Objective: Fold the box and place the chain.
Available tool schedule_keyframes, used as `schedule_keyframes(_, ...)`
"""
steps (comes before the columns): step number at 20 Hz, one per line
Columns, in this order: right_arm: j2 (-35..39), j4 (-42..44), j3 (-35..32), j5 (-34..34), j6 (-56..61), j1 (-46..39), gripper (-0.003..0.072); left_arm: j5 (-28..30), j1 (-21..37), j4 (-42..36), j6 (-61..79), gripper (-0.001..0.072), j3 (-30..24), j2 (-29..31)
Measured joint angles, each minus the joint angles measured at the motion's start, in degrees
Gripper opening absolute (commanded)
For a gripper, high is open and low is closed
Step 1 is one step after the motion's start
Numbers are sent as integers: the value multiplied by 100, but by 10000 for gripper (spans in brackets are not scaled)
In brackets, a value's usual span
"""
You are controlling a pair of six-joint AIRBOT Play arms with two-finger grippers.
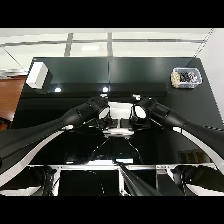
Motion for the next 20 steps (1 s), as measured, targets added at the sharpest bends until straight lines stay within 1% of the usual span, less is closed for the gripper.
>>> schedule_keyframes(2, -2, 2, 9, 46, 4, 2, 129, 2, 0, -17, -22, 32, 0, 0)
schedule_keyframes(3, -4, 2, 11, 59, 15, 2, 63, -4, 0, -15, -17, 31, 0, 0)
schedule_keyframes(4, -4, -9, 13, 94, 15, 2, 14, -28, 0, -17, -20, 31, 0, 0)
schedule_keyframes(8, -15, -39, 15, 140, 59, 0, 16, -37, 0, -28, -42, 31, 2, 0)
schedule_keyframes(9, -15, -46, 20, 157, 59, -2, 66, -37, 0, -31, -42, 32, 2, 0)
schedule_keyframes(10, -15, -48, 39, 184, 46, -7, 276, -33, 0, -28, -37, 32, 2, 0)
schedule_keyframes(11, -13, -44, 70, 170, 37, -13, 379, -20, 0, -28, -17, 31, 0, 0)
schedule_keyframes(12, -2, -46, 114, 170, 11, -20, 391, -24, 0, -26, -20, 32, 0, 0)
schedule_keyframes(16, 254, -48, 433, 461, -463, -146, 391, -46, 0, -20, -22, 32, 0, 0)
schedule_keyframes(18, 605, -50, 599, 710, -861, -264, 391, -48, 0, -20, -24, 31, 2, 0)
schedule_keyframes(20, 1176, -306, 728, 922, -1272, -452, 391, -48, 0, -17, -28, 32, 0, 0)
